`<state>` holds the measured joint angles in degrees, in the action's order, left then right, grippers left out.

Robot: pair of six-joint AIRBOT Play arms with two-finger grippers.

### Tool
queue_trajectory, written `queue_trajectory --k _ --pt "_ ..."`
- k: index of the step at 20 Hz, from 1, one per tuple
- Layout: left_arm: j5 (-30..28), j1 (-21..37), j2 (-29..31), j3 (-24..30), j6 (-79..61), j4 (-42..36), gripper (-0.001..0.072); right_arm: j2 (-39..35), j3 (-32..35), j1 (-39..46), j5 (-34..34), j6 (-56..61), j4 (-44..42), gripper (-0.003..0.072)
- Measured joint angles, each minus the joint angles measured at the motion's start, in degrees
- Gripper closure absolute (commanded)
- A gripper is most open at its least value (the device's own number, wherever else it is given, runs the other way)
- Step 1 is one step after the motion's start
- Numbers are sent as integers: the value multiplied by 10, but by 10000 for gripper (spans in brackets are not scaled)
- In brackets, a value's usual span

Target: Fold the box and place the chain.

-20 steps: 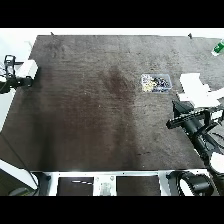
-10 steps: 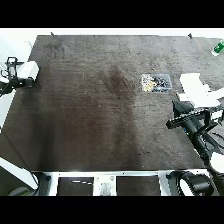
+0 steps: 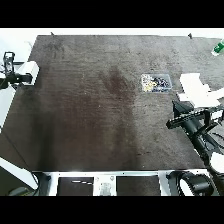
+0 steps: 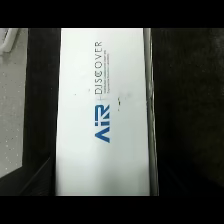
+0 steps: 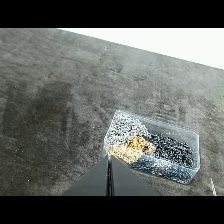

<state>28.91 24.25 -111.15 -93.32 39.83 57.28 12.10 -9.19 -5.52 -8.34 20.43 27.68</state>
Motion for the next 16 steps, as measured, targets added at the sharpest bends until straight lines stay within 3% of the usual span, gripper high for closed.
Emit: queue_trajectory --k 2,4,5,6,10,16 --pt "31 0 0 -29 24 28 -9 0 0 0 0 0 0 676" --pt "83 0 0 -69 45 51 501 0 0 0 0 0 0 676" --pt "114 0 1 -90 49 56 629 0 0 0 0 0 0 676" --pt "150 0 0 -115 48 57 692 0 0 0 0 0 0 676" --pt "225 -1 25 -177 30 -3 698 0 0 0 6 0 0 675" --pt "187 -29 121 -186 5 -64 698 0 0 0 35 19 -2 675"
